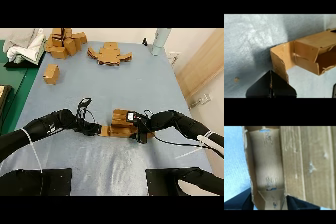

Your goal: Fold the box.

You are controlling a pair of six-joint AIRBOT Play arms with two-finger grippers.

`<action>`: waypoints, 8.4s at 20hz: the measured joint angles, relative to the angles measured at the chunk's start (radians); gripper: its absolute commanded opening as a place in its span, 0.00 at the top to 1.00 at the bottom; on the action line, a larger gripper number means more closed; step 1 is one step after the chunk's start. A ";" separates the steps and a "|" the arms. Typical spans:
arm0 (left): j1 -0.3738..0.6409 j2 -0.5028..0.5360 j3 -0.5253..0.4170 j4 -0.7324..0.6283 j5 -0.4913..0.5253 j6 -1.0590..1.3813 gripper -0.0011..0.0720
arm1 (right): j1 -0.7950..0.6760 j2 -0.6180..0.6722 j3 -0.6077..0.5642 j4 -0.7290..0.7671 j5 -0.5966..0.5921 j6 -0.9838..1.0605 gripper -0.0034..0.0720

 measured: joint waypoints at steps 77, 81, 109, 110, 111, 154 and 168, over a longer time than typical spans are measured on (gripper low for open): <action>-0.347 -0.424 0.618 0.606 -0.387 -0.768 0.97 | 0.000 0.000 0.000 -0.003 -0.001 0.000 0.26; -0.347 -0.426 0.619 0.608 -0.386 -0.771 0.97 | 0.000 0.000 0.000 -0.001 -0.004 0.002 0.26; -0.083 -0.409 0.760 0.232 -0.666 -0.573 0.21 | 0.000 0.000 0.000 -0.002 0.000 0.000 0.26; -0.063 -0.409 0.761 0.195 -0.673 -0.543 0.21 | 0.000 0.000 0.000 -0.002 0.000 0.000 0.26; -0.040 -0.409 0.762 0.165 -0.685 -0.517 0.44 | 0.000 0.000 0.000 -0.002 0.000 0.000 0.26; 0.018 -0.198 0.142 -0.391 -0.088 1.699 0.03 | 0.000 0.000 0.000 -0.003 0.000 0.000 0.26; -0.013 -0.225 0.161 -0.436 -0.145 1.749 0.03 | 0.001 0.000 0.000 -0.003 -0.002 -0.001 0.26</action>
